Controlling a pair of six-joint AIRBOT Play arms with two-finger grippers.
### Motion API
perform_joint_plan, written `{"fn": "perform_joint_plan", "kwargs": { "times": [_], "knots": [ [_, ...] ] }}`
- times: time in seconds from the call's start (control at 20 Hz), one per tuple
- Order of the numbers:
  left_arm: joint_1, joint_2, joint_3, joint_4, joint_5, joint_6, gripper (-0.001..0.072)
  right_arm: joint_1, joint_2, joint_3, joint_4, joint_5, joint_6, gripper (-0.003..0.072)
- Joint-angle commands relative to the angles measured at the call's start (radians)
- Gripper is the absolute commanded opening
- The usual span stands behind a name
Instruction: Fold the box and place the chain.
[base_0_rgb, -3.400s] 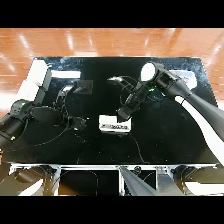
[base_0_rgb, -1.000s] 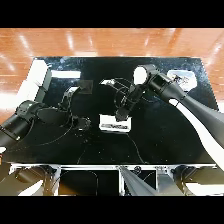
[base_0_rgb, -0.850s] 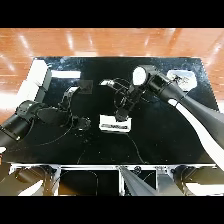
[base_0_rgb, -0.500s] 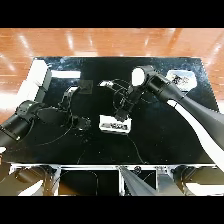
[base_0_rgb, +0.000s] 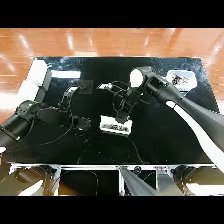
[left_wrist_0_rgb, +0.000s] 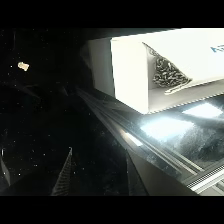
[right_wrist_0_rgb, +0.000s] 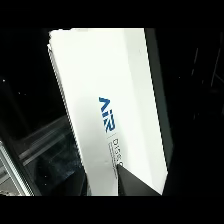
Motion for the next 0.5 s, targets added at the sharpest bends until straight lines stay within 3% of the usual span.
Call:
{"fn": "perform_joint_plan", "kwargs": {
  "times": [0.0,0.45],
  "knots": [
    [0.000,0.000,0.000,0.001,-0.001,0.000,0.0440,0.029,-0.001,-0.001,-0.073,-0.008,0.030,0.0203],
    [0.000,0.000,0.000,0.088,-0.051,-0.148,0.0440,0.069,-0.001,-0.001,-0.142,0.002,0.071,0.0202]
  ]
}}
